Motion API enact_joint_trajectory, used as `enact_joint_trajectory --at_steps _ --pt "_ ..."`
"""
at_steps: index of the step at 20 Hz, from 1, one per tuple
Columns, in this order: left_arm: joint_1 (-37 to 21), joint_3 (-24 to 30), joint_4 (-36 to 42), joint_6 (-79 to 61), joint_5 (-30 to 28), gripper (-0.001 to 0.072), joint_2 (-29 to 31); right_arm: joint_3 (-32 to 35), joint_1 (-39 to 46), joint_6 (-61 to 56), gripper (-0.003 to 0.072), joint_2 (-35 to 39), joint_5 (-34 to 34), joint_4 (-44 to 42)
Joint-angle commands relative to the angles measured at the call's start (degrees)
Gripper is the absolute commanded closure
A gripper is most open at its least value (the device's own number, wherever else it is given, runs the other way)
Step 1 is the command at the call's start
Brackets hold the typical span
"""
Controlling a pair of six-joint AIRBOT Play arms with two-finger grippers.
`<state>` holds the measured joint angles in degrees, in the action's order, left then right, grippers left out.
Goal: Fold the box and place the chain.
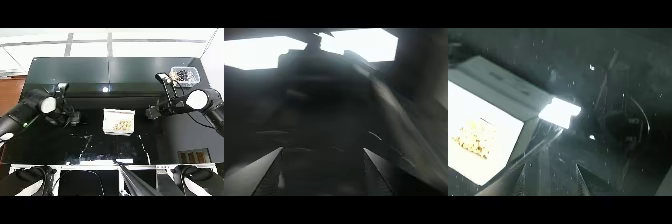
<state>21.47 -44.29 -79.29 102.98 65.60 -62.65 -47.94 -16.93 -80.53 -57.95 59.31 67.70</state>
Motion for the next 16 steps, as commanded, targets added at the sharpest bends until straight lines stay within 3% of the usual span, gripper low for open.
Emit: enact_joint_trajectory --at_steps 1,3,7,10,13,16 --pt "-11.1 9.4 38.3 -59.3 -6.6 0.0144 1.1 0.0 0.0 0.0 0.0314 0.1 -2.7 0.0" --pt "-10.1 10.1 38.2 -79.0 -8.7 -0.0011 0.5 0.0 0.0 0.0 0.0313 0.1 -2.5 0.3" --pt "-4.1 9.9 38.6 -109.2 -15.1 -0.0011 -1.4 0.0 0.0 0.0 0.0313 0.1 -2.6 0.3" --pt "-2.6 8.7 47.0 -117.1 -15.8 -0.0011 -8.4 0.0 0.0 0.0 0.0313 0.1 -2.6 0.3" --pt "-2.5 6.1 47.8 -118.2 -15.6 -0.0011 -13.1 0.0 0.0 0.0 0.0313 0.1 -2.3 0.0" --pt "-1.6 4.9 48.5 -118.2 -15.5 -0.0011 -14.3 0.0 0.0 0.0 0.0314 0.1 -2.2 0.0"
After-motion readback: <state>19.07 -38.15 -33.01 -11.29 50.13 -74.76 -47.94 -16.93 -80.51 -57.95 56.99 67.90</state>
